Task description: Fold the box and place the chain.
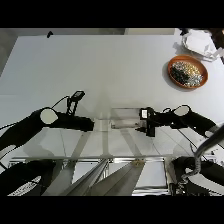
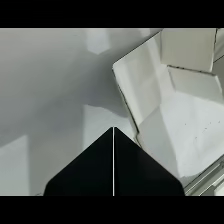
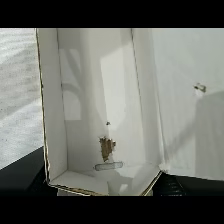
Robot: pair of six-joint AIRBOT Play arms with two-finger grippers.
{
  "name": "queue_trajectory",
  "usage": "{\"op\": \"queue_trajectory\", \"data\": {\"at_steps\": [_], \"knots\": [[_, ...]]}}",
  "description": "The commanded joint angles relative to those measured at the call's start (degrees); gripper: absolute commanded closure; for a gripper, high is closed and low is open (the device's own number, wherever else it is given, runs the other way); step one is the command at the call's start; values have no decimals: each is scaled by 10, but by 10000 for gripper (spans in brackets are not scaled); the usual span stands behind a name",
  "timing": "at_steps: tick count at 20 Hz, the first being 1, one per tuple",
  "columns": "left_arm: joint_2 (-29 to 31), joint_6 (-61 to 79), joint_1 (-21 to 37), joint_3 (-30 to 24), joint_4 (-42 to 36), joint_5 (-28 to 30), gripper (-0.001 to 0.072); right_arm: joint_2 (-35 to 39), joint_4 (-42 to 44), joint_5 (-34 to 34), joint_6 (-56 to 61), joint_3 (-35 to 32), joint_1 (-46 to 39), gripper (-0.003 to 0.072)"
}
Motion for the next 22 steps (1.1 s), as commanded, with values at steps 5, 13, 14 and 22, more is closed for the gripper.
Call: {"op": "queue_trajectory", "data": {"at_steps": [5,13,14,22], "knots": [[-45,50,-62,0,-104,75,696,0,0,0,0,0,0,228],[-42,110,-83,0,-171,98,564,0,0,0,0,0,0,228],[-40,128,-83,2,-189,98,564,0,0,0,0,0,0,228],[-40,193,-83,19,-246,96,493,0,0,0,0,0,0,228]]}}
